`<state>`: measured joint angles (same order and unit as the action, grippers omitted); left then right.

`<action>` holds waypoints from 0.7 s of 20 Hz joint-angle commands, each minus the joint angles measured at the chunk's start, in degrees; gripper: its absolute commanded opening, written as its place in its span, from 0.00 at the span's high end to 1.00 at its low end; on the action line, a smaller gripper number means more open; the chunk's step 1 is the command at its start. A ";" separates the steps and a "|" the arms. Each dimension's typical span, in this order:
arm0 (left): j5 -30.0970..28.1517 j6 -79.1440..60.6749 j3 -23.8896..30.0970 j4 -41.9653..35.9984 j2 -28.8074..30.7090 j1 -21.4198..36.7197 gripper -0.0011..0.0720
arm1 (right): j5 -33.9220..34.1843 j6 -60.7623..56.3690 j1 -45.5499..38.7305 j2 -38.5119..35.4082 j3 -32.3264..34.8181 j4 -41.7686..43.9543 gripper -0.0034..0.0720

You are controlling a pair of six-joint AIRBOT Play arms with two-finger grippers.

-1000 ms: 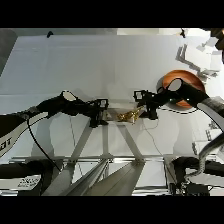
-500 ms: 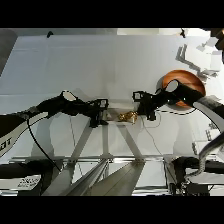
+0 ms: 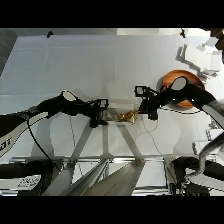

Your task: Fold the box and place the chain.

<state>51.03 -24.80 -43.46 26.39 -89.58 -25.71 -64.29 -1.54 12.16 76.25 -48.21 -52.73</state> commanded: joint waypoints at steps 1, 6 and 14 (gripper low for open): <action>0.00 -0.02 0.00 0.00 -0.04 -0.02 0.51 | -4.74 -6.34 0.09 -5.79 -0.04 0.13 0.94; 0.02 -0.02 0.00 0.00 -0.04 -0.02 0.51 | -7.04 -12.39 4.13 -13.62 -0.04 4.07 0.94; 0.00 -0.02 0.00 0.00 -0.04 -0.02 0.51 | 0.96 -12.37 9.62 -16.24 -0.04 29.62 0.94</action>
<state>51.03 -24.82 -43.46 26.39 -89.58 -25.71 -67.72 -13.54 20.27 60.62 -48.18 -32.67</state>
